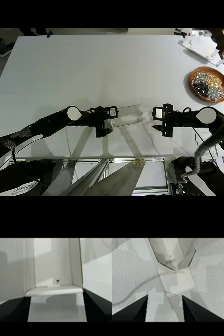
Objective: Fold the box and place the chain.
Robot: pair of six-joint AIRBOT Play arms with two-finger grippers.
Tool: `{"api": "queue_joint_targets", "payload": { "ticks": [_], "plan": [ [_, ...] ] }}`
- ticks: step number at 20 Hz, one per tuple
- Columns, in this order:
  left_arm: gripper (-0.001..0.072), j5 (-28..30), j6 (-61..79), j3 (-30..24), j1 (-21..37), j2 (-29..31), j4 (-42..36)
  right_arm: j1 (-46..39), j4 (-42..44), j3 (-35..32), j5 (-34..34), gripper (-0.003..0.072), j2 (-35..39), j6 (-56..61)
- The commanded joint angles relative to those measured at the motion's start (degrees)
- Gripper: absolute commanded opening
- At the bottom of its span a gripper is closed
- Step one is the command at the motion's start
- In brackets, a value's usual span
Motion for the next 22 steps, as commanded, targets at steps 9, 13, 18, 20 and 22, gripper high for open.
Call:
{"api": "queue_joint_targets", "payload": {
  "ticks": [9, 13, 18, 20, 22],
  "plan": [
    [0.0708, 2.93, 4.81, 0.04, -0.02, -0.15, -10.49, 0.02, 0.0, 0.07, -0.33, 0.0436, -0.04, -0.02],
    [0.0701, 4.07, 4.61, 0.04, -0.04, -1.22, -10.75, 0.02, 0.02, 0.07, -0.5, 0.0436, -0.04, -0.02],
    [0.055, 4.04, 4.87, 0.04, -0.02, -2.8, -10.69, 0.02, 0.0, 0.07, -0.57, 0.0436, -0.04, 0.0],
    [0.0504, 4.33, 6.32, 0.04, -0.02, -2.8, -10.69, 0.02, 0.0, 0.07, -0.68, 0.0436, -0.04, 0.0],
    [0.0355, 4.55, 7.82, 0.04, -0.02, -2.78, -10.71, 0.02, 0.0, 0.07, -0.68, 0.0436, -0.04, 0.0]
  ]
}}
